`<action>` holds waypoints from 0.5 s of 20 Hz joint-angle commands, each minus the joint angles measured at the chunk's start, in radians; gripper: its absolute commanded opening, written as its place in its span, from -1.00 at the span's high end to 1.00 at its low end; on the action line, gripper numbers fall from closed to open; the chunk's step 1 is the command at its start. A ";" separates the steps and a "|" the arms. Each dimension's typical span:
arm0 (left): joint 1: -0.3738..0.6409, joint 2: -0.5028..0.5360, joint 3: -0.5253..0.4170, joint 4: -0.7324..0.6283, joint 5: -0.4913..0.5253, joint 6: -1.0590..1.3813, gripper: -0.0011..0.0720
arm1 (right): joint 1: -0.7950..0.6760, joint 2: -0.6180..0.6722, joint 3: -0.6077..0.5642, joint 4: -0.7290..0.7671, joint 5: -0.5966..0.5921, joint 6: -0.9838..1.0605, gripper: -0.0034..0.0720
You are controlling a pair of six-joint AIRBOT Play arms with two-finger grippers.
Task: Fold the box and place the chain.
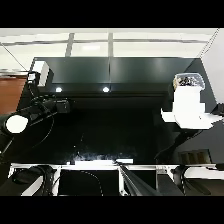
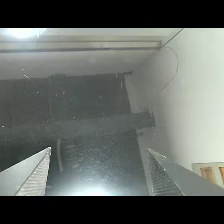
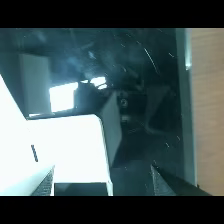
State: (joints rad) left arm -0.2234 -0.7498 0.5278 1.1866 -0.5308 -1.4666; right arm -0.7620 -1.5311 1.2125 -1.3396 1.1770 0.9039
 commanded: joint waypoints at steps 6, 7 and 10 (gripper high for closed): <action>-0.001 -0.003 0.002 -0.002 0.000 0.000 -1.00 | 0.027 -0.039 0.001 -0.023 0.066 -0.043 0.88; -0.001 -0.003 0.002 -0.002 0.001 0.000 -1.00 | 0.027 -0.037 0.001 -0.020 0.094 -0.052 0.88; -0.001 -0.003 0.002 -0.002 0.000 0.000 -1.00 | 0.027 -0.015 0.000 0.074 0.160 -0.052 0.88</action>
